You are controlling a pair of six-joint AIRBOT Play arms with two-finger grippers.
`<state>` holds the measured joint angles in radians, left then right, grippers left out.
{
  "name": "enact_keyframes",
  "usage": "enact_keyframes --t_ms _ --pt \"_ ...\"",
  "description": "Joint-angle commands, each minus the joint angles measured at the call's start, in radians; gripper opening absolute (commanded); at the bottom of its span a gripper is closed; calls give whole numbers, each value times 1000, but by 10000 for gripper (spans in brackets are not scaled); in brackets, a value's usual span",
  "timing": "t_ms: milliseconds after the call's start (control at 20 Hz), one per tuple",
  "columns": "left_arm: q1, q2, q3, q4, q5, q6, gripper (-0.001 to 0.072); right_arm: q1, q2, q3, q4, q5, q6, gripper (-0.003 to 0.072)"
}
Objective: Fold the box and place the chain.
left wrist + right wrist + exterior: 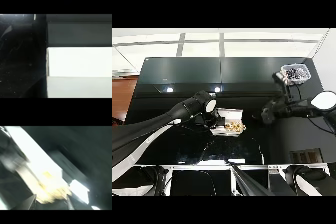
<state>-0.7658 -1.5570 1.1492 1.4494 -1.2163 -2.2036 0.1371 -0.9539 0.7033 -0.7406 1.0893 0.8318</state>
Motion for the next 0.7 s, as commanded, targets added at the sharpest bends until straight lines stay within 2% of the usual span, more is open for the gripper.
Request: enact_keyframes --t_ms 0,100,200,300,500,650 --pt "0 0 0 0 1 0 29 -3 -1 -141 -109 -126 -169 715" --pt "0 0 0 0 1 0 29 52 -10 -206 -120 -246 -330 712" --pt "0 0 0 0 1 0 29 112 -38 -218 -123 -263 -614 711" --pt "0 0 0 0 1 0 29 134 -88 -218 4 -282 -809 709" --pt "0 0 0 0 0 0 29 169 -176 -217 130 -304 -1009 704" --pt "0 0 0 0 0 0 29 209 -210 -217 173 -373 -1069 704"
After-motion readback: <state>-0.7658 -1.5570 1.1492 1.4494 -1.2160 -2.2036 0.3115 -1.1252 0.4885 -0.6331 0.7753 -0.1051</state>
